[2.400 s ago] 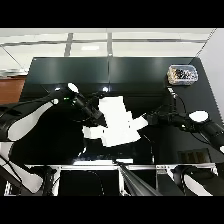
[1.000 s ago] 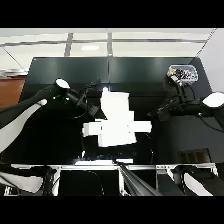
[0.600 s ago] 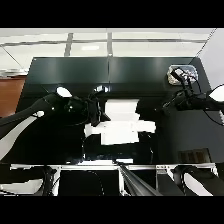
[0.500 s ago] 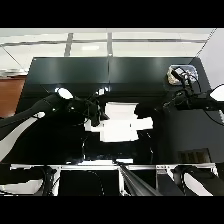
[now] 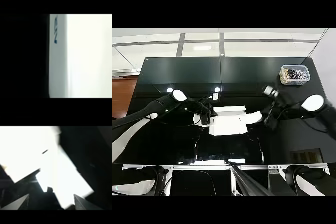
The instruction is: Fold the box and place the chain.
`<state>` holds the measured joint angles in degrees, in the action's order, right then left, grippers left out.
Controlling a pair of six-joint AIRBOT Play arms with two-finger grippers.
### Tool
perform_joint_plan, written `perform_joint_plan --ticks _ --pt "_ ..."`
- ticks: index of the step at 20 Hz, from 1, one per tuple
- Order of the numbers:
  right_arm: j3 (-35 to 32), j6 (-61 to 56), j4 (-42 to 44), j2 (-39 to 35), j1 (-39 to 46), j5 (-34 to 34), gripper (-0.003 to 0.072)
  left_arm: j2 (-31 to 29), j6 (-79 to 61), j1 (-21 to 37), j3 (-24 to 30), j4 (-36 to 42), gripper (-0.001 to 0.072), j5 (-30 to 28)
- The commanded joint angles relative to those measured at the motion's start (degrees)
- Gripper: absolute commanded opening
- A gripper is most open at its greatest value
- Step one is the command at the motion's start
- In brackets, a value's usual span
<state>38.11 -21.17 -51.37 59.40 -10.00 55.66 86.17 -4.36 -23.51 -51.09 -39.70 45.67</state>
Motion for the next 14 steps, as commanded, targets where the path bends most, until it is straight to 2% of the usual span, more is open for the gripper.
perform_joint_plan --ticks 1,9,14 --pt "-3.7 10.4 0.2 1.3 -7.0 -6.8 0.0644 0.0 -0.2 0.0 0.0 -2.1 0.0029 -0.4" --pt "-3.9 19.2 0.8 7.0 -15.2 -8.8 0.0644 0.0 -1.7 0.0 0.0 -2.1 0.0029 2.4" --pt "-3.9 19.5 2.5 9.0 -18.7 -16.3 0.0644 0.0 -1.7 0.0 0.0 -2.1 0.0029 2.3"
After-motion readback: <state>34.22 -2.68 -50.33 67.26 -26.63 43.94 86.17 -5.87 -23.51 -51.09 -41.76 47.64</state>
